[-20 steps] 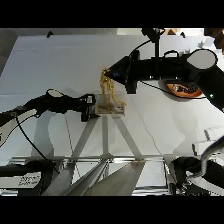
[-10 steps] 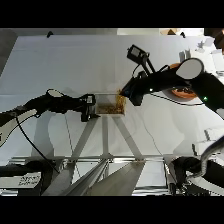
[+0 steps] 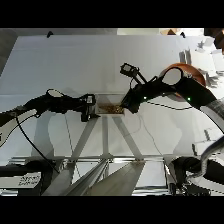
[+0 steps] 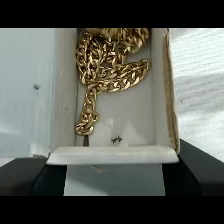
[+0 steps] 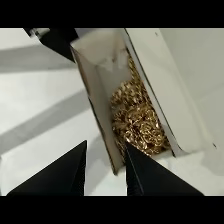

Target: Fold the box and place the chain.

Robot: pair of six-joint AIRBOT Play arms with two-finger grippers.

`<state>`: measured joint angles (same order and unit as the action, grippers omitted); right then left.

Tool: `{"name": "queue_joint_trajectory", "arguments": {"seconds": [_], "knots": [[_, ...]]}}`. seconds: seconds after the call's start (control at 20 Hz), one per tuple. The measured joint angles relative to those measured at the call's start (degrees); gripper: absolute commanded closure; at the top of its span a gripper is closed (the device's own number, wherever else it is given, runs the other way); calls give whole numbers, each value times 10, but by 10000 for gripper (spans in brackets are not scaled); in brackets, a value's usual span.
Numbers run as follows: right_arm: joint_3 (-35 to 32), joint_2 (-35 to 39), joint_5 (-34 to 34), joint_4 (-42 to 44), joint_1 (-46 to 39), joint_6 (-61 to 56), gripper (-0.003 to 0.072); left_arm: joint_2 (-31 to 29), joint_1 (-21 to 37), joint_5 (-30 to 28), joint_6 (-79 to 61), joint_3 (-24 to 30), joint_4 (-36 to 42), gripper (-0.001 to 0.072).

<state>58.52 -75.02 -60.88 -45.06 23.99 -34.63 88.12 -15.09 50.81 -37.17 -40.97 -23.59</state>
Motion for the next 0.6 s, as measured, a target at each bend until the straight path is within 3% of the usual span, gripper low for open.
{"name": "queue_joint_trajectory", "arguments": {"seconds": [0.3, 0.6], "knots": [[104, -19, -35, 33, -11, 0, 429, 0, 0, 0, 0, 0, 0, 498], [190, -148, -60, 91, -64, -60, 428, 0, 0, 0, 0, 0, 0, 498]]}}
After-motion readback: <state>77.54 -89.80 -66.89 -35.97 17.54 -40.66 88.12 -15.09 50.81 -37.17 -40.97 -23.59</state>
